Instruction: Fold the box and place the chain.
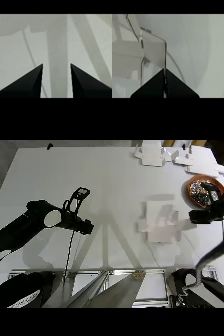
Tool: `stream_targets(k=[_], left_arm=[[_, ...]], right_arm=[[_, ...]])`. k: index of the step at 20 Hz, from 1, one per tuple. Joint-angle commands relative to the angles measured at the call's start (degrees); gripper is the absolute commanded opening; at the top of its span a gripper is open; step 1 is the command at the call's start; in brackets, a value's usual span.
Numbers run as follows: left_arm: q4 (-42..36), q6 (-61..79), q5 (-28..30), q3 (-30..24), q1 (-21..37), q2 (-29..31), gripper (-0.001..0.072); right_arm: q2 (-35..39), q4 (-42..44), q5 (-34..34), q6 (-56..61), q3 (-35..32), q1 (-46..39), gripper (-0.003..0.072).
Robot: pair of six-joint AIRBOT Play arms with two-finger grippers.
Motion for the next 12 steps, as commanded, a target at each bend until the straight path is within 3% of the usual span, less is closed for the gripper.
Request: stream_targets(k=[1, 6, 12], left_arm=[[0.0, 0.0, 0.0, 0.0, 0.0, 0.0, 0.0391], [-0.1, 0.0, 2.5, 0.0, 0.0, 0.0, 0.0391], [-3.7, 0.6, 17.0, 0.0, 0.0, -0.2, 0.0391]], right_arm=[[10.4, 12.3, -11.2, -4.9, -10.4, 7.0, 0.002], [17.9, 14.8, -17.1, -7.1, -21.5, 12.7, 0.0021], [18.1, 16.2, -18.4, -7.0, -22.2, 13.6, 0.0021]])
